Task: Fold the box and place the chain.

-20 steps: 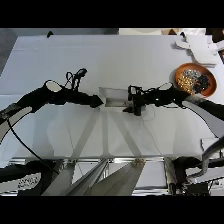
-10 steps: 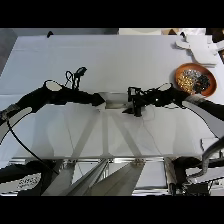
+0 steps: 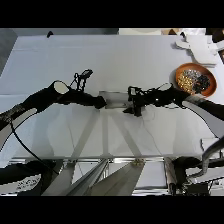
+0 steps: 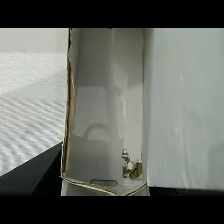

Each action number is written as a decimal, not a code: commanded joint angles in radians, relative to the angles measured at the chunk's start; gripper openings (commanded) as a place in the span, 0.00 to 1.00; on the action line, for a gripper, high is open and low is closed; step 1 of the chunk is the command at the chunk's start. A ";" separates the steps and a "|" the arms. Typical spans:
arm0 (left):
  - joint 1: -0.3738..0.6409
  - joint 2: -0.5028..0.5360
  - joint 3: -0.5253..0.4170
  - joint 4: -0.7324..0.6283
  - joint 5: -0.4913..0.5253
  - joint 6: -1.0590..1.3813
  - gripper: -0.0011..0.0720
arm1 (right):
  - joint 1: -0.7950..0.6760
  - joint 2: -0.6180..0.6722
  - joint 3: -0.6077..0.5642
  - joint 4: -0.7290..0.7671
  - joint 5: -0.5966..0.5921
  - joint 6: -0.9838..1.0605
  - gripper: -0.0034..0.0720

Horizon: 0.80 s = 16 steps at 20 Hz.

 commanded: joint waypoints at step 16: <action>-0.051 0.001 0.045 0.098 -0.076 -0.251 0.96 | 0.000 0.000 0.001 -0.002 0.001 -0.001 0.52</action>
